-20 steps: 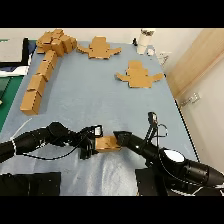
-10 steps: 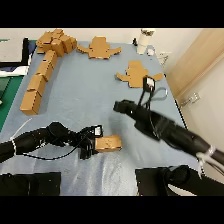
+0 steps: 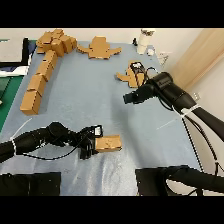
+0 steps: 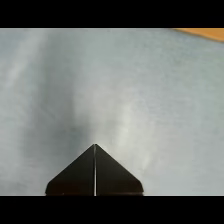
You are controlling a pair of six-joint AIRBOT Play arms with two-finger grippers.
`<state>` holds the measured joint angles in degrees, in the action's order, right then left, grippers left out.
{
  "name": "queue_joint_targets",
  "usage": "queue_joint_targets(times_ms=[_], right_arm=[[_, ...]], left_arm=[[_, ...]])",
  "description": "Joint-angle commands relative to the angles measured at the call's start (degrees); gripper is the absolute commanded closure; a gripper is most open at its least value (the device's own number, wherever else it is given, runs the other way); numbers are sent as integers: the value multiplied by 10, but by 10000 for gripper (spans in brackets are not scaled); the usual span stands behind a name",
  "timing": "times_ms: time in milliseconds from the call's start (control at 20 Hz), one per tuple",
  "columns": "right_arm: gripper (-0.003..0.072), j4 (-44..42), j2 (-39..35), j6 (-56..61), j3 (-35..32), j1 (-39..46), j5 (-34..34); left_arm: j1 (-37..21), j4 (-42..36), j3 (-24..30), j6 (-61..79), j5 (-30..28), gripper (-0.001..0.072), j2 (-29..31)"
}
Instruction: Fold the box.
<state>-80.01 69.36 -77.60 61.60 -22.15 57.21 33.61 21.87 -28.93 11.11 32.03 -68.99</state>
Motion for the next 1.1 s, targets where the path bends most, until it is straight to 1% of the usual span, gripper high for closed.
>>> queue_joint_targets(times_ms=[0,150,450,500,600,700,850,950,1050], right_arm=[[683,-50,14,-158,16,47,104],[682,-49,14,-161,16,52,116],[683,-55,14,-146,16,52,95],[683,-55,14,-137,16,52,91],[683,-55,14,-133,16,52,86],[683,-55,14,-133,16,52,83],[683,-55,14,-133,16,52,79],[683,-55,14,-133,16,52,77],[683,-55,14,-133,16,52,69]], left_arm=[[0,0,0,0,0,183,0],[0,-5,0,0,-2,184,0],[-3,-17,-2,-10,-6,184,7],[-7,-16,-3,-31,-10,184,16],[-22,1,-3,-92,-46,184,39],[-57,42,-3,-161,-72,184,67],[-139,120,-3,-264,-73,184,107],[-203,206,-3,-349,-47,184,136],[-268,289,-3,-422,17,184,165]])
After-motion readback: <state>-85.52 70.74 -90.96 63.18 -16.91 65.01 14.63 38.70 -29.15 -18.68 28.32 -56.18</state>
